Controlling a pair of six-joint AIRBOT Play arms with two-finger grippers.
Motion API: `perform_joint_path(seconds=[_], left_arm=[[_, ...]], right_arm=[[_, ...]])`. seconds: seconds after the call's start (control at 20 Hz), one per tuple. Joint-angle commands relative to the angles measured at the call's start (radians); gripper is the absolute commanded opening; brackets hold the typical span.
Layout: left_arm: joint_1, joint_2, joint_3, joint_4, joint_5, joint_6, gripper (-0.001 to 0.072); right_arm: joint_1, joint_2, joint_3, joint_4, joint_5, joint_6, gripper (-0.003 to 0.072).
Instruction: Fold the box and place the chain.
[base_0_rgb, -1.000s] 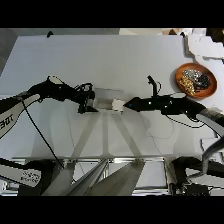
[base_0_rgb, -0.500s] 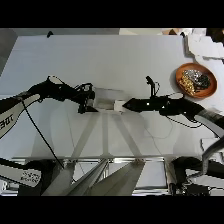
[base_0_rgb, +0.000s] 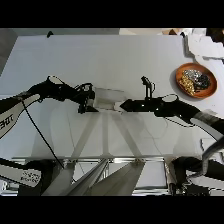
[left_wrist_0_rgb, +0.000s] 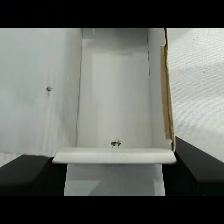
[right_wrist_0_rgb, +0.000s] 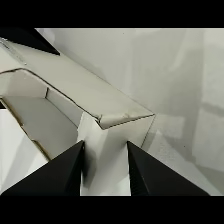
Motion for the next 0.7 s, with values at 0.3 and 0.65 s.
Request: perform_joint_path(seconds=[0.3, 0.65], left_arm=[[0.0, 0.0, 0.0, 0.001, 0.0, 0.001, 0.0339], [0.0, 0.0, 0.0, 0.001, 0.0, 0.001, 0.0339]], right_arm=[[0.076, 0.04, 0.05, -0.279, -0.108, 0.251, 0.0297], [0.151, 0.04, 0.13, -0.577, -0.103, 0.587, 0.0298]])
